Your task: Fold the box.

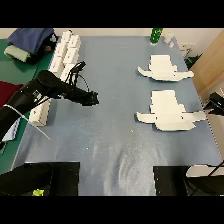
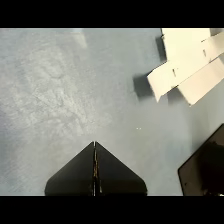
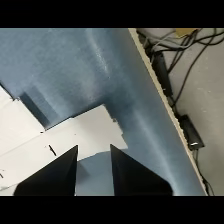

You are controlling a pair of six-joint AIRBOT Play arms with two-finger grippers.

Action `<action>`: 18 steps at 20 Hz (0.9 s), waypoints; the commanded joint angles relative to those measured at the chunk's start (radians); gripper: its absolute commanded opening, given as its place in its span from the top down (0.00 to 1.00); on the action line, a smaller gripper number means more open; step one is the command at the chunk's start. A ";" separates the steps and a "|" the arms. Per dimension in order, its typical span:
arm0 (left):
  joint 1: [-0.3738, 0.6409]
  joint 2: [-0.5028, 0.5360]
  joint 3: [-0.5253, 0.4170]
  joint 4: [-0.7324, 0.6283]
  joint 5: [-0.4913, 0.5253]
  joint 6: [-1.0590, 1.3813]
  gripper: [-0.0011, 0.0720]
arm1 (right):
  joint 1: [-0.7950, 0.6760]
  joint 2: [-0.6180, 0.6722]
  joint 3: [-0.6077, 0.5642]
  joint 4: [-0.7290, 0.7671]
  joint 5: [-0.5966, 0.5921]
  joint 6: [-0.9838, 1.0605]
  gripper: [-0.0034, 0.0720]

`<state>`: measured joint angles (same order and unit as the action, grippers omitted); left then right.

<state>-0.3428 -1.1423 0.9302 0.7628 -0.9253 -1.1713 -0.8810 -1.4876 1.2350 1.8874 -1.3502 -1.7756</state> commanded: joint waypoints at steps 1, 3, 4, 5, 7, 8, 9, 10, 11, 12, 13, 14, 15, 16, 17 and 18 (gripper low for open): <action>0.000 -0.001 0.000 -0.035 0.010 0.003 0.96 | -0.130 -0.140 0.100 0.155 -0.120 -0.156 0.54; 0.000 -0.001 0.000 -0.035 0.010 0.003 0.96 | -0.142 -0.186 0.151 0.157 -0.153 -0.178 0.54; -0.001 -0.001 0.000 -0.035 0.010 0.003 0.96 | -0.142 -0.204 0.161 0.160 -0.156 -0.205 0.54; 0.000 -0.001 0.000 -0.039 0.010 0.003 0.96 | -0.142 -0.219 0.163 0.159 -0.160 -0.227 0.54; 0.000 -0.001 0.000 -0.046 0.010 0.003 0.96 | -0.140 -0.257 0.164 0.164 -0.187 -0.249 0.54; 0.000 -0.001 0.000 -0.046 0.010 0.002 0.96 | -0.139 -0.277 0.164 0.164 -0.209 -0.255 0.54; 0.000 -0.001 0.000 -0.047 0.010 0.000 0.96 | -0.139 -0.293 0.164 0.173 -0.230 -0.263 0.54; 0.000 -0.001 0.000 -0.047 0.010 0.000 0.96 | -0.139 -0.303 0.164 0.197 -0.247 -0.277 0.54; 0.000 -0.001 0.000 -0.047 0.010 0.000 0.96 | -0.139 -0.307 0.164 0.220 -0.262 -0.296 0.55; 0.000 -0.001 0.000 -0.047 0.010 0.000 0.96 | -0.139 -0.307 0.164 0.232 -0.266 -0.307 0.55; 0.000 -0.001 0.000 -0.047 0.009 0.000 0.96 | -0.139 -0.307 0.164 0.238 -0.274 -0.311 0.55; 0.000 -0.001 0.000 -0.047 0.009 0.000 0.96 | -0.139 -0.307 0.161 0.242 -0.283 -0.312 0.55; 0.000 -0.001 0.000 -0.047 0.010 0.000 0.96 | -0.139 -0.307 0.161 0.243 -0.285 -0.312 0.55; 0.000 -0.001 0.000 -0.046 0.010 0.000 0.96 | -0.139 -0.307 0.161 0.249 -0.284 -0.313 0.59; 0.000 -0.001 0.000 -0.046 0.009 0.000 0.96 | -0.138 -0.307 0.161 0.259 -0.284 -0.315 0.62; 0.000 -0.001 0.000 -0.046 0.009 0.000 0.96 | -0.134 -0.308 0.161 0.272 -0.285 -0.327 0.66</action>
<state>-0.3439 -1.1423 0.9302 0.7166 -0.9161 -1.1706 -1.0195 -1.7916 1.3956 2.1273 -1.6203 -2.0789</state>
